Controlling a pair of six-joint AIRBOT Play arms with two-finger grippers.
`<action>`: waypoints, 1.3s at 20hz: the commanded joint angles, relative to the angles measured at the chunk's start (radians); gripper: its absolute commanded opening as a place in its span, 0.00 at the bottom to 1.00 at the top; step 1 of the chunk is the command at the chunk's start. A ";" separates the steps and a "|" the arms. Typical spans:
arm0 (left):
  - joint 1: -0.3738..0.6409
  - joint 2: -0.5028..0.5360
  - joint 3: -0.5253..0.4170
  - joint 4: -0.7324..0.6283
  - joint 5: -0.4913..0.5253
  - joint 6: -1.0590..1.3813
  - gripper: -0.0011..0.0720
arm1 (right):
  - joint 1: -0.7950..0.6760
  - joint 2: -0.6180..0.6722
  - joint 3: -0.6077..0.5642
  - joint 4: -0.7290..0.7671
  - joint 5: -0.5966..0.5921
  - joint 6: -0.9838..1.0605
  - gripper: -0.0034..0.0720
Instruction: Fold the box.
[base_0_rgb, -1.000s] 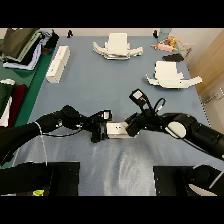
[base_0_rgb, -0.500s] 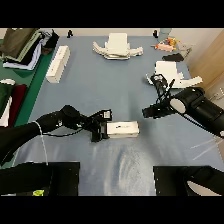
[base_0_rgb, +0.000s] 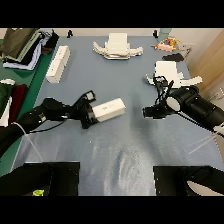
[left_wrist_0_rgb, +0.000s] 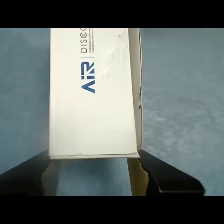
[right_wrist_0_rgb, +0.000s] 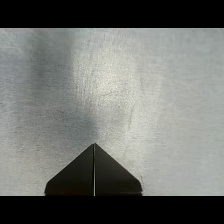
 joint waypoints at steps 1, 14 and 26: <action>0.236 0.038 0.006 0.146 0.061 -0.272 0.65 | 0.000 -0.015 0.001 -0.002 -0.002 0.008 0.05; 0.694 -0.224 0.307 0.426 0.117 -0.634 0.65 | 0.000 -0.016 0.001 0.003 -0.108 0.008 0.05; 0.573 -0.553 0.624 0.417 0.178 -0.733 0.65 | 0.000 -0.026 0.001 0.018 -0.160 0.008 0.05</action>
